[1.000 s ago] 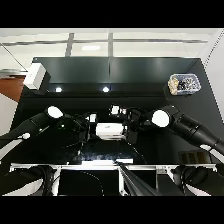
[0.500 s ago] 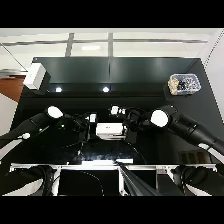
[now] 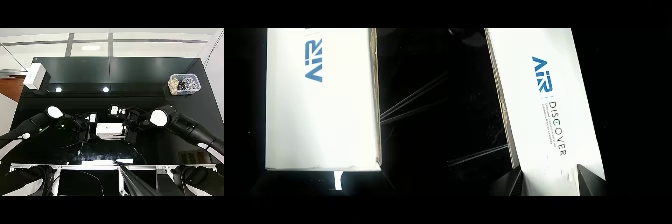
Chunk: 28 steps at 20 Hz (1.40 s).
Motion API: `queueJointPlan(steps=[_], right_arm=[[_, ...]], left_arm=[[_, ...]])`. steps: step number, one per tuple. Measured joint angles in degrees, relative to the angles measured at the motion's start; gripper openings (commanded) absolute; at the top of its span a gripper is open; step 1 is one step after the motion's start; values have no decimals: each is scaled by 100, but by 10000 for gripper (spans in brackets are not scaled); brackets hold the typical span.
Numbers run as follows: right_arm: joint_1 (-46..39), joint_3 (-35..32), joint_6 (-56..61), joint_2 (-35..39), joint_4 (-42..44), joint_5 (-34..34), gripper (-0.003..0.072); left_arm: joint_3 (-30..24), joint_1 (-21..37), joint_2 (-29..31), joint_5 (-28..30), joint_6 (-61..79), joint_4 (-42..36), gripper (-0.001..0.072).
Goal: Fold the box and place the chain.
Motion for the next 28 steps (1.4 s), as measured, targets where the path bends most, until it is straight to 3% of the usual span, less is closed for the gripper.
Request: queueJointPlan(steps=[28], right_arm=[[0,-2,9,149,-24,304,385]], left_arm=[[0,-4,0,0,4,0,481]])
